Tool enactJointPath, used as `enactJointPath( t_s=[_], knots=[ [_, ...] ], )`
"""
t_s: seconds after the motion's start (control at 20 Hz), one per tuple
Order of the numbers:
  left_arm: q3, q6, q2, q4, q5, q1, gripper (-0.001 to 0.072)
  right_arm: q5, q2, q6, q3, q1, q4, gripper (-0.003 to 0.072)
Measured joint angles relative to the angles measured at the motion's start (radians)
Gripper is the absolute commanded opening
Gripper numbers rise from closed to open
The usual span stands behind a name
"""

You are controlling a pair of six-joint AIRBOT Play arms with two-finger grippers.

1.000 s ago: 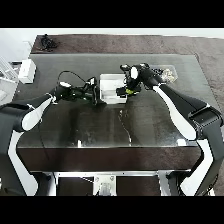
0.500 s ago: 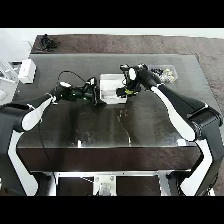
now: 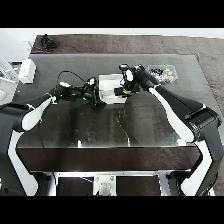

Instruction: Fold the box and place the chain.

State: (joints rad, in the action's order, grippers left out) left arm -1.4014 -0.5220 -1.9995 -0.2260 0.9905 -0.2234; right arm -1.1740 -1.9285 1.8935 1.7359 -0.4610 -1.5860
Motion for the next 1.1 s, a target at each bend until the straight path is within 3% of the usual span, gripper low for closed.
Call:
enactJointPath(
  t_s=[0.05, 0.15, 0.2, 0.65, 0.9, 1.1],
  knots=[
    [0.000, 0.000, 0.000, 0.000, 0.000, 0.000, 0.0466, 0.000, 0.000, 0.005, 0.000, -0.002, 0.001, 0.0100],
    [0.000, -0.003, 0.000, 0.000, -0.002, 0.000, 0.0466, 0.005, 0.000, 0.005, 0.000, -0.004, 0.017, 0.0450],
    [0.000, -0.004, 0.000, 0.000, -0.002, 0.000, 0.0466, 0.007, 0.000, 0.006, 0.000, -0.005, 0.030, 0.0488],
    [0.000, -0.002, 0.000, 0.004, -0.008, -0.002, 0.0466, -0.005, 0.126, -0.024, 0.000, 0.034, -0.002, 0.0487],
    [0.000, -0.002, 0.000, 0.003, -0.006, -0.002, 0.0466, 0.000, 0.186, -0.134, 0.000, 0.091, -0.200, 0.0487],
    [0.000, -0.002, 0.000, 0.002, -0.005, -0.002, 0.0466, 0.086, 0.197, -0.199, 0.000, 0.196, -0.314, 0.0486]
  ],
)
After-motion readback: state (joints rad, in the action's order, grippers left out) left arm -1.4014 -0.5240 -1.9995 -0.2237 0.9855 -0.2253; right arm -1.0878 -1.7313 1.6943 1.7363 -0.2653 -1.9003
